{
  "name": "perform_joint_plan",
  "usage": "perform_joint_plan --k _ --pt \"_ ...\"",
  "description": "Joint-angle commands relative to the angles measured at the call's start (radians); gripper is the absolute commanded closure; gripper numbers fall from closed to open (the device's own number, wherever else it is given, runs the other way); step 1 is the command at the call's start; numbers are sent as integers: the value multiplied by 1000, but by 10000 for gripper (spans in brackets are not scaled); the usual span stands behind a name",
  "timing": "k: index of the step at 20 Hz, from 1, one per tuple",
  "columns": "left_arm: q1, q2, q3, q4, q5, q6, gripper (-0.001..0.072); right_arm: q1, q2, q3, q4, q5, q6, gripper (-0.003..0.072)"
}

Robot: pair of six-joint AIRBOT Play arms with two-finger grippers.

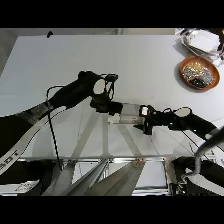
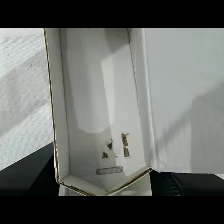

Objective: Fold the box and place the chain.

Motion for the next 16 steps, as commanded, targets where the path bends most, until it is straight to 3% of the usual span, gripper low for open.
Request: perform_joint_plan --k 1,5,11,16 --pt "-3 -51 64 6 -130 -75 298 0 1 0 0 0 0 287" --pt "-11 -74 64 56 -173 -129 297 0 1 0 0 0 0 287" --pt "-48 -115 64 52 -58 -148 298 0 1 0 0 0 0 287" --pt "-61 -142 63 56 -53 -175 299 0 1 0 0 0 0 287"
